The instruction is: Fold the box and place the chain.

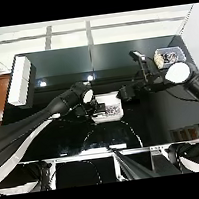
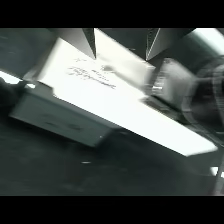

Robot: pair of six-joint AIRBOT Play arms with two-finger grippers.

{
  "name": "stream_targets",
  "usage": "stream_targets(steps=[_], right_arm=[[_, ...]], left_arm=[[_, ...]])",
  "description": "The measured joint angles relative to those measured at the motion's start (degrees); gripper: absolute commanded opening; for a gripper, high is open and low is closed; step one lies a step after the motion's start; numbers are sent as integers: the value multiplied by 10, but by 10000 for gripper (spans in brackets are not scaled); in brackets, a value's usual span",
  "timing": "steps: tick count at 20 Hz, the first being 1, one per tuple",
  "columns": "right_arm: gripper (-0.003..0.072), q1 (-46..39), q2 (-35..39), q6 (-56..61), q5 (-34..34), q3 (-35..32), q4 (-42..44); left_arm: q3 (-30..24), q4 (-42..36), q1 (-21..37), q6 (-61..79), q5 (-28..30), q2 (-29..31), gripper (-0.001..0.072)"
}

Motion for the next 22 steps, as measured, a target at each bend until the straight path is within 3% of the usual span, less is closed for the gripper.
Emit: stream_targets(steps=[7,8,9,10,17,20,22], right_arm=[[367,-79,20,-21,71,4,-128],[366,-84,20,-23,73,4,-136],[366,-88,21,-25,75,4,-141],[366,-91,21,-26,74,4,-145],[366,-97,22,-30,59,4,-157],[366,-98,22,-30,53,4,-158],[366,-98,22,-30,51,4,-158]], left_arm=[[9,-4,2,7,-6,0,33],[14,-2,2,7,-12,0,130],[21,0,2,4,-19,0,354],[31,3,2,1,-18,0,515],[72,41,2,31,-58,46,520],[43,90,8,57,-90,106,518],[-10,118,33,66,-99,156,515]])
